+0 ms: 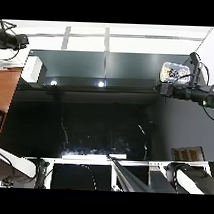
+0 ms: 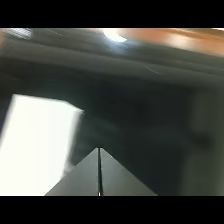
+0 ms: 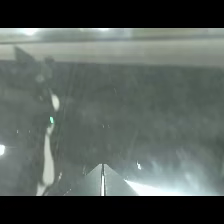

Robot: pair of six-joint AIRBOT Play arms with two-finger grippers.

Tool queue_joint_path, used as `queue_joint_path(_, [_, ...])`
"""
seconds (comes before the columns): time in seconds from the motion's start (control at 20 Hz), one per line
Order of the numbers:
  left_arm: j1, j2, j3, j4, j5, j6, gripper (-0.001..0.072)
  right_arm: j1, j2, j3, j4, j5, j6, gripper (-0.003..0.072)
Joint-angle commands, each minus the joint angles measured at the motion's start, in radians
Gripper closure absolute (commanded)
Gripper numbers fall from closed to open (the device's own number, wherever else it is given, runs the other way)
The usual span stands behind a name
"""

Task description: Fold the box and place the chain.

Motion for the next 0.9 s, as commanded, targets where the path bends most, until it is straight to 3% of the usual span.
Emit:
queue_joint_path(0.0, [-0.078, 0.162, -0.164, -0.113, -0.176, 0.025, 0.0687, 0.122, -0.006, 0.000, -0.120, -0.154, -0.006, 0.0673])
queue_joint_path(0.05, [-0.118, 0.219, -0.248, -0.081, -0.164, 0.024, 0.0687, 0.153, -0.011, 0.000, -0.228, -0.167, -0.004, 0.0674])
queue_joint_path(0.15, [-0.201, 0.383, -0.479, -0.047, -0.039, 0.016, 0.0687, 0.180, -0.018, 0.000, -0.362, -0.159, -0.001, 0.0673])
queue_joint_path(0.3, [-0.292, 0.681, -0.888, -0.048, 0.226, 0.017, 0.0687, 0.180, -0.018, 0.000, -0.365, -0.126, -0.002, 0.0673])
queue_joint_path(0.4, [-0.312, 0.856, -1.102, -0.048, 0.316, 0.017, 0.0686, 0.180, -0.018, 0.000, -0.368, -0.127, -0.002, 0.0673])
queue_joint_path(0.5, [-0.311, 0.984, -1.260, -0.049, 0.383, 0.016, 0.0684, 0.180, -0.018, 0.000, -0.368, -0.127, -0.002, 0.0673])
queue_joint_path(0.65, [-0.311, 1.070, -1.372, -0.052, 0.401, 0.014, 0.0684, 0.180, -0.018, 0.000, -0.368, -0.127, -0.002, 0.0673])
queue_joint_path(0.85, [-0.311, 1.065, -1.391, -0.056, 0.381, 0.014, 0.0684, 0.180, -0.018, 0.000, -0.368, -0.127, -0.002, 0.0673])
